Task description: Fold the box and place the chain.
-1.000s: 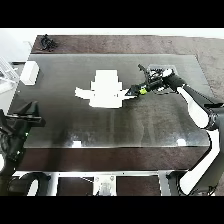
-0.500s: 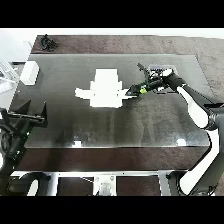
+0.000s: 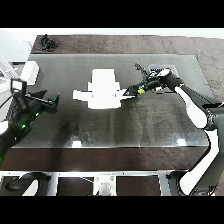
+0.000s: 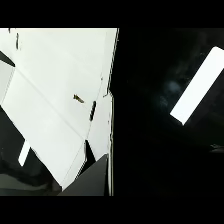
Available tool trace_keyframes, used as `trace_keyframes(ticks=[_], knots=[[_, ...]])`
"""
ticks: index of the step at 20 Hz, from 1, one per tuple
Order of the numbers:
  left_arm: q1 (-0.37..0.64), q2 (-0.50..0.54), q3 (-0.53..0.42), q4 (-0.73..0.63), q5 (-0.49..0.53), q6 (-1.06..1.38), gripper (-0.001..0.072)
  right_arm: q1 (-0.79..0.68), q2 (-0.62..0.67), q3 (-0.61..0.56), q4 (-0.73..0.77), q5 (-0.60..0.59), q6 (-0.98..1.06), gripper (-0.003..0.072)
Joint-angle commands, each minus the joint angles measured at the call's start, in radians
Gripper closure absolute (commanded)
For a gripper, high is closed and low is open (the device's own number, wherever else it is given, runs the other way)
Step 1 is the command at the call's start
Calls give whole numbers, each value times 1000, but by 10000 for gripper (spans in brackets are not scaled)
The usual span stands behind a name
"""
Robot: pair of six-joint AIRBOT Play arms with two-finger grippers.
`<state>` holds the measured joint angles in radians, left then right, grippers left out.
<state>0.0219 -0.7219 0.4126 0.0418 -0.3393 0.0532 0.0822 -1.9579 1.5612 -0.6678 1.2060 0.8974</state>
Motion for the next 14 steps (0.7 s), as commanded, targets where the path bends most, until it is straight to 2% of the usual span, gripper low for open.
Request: trace_keyframes(ticks=[1,3,9,14], knots=[[-2,-119,77,-11,-64,26,111,-3,-1,1,2,-16,0,687],[1,-240,163,-10,-84,57,110,-2,-1,1,2,-17,0,687],[1,-694,549,46,-402,20,111,-2,-1,1,2,-21,11,687],[1,-966,890,281,-607,-250,111,-3,-1,1,2,-21,10,686]])
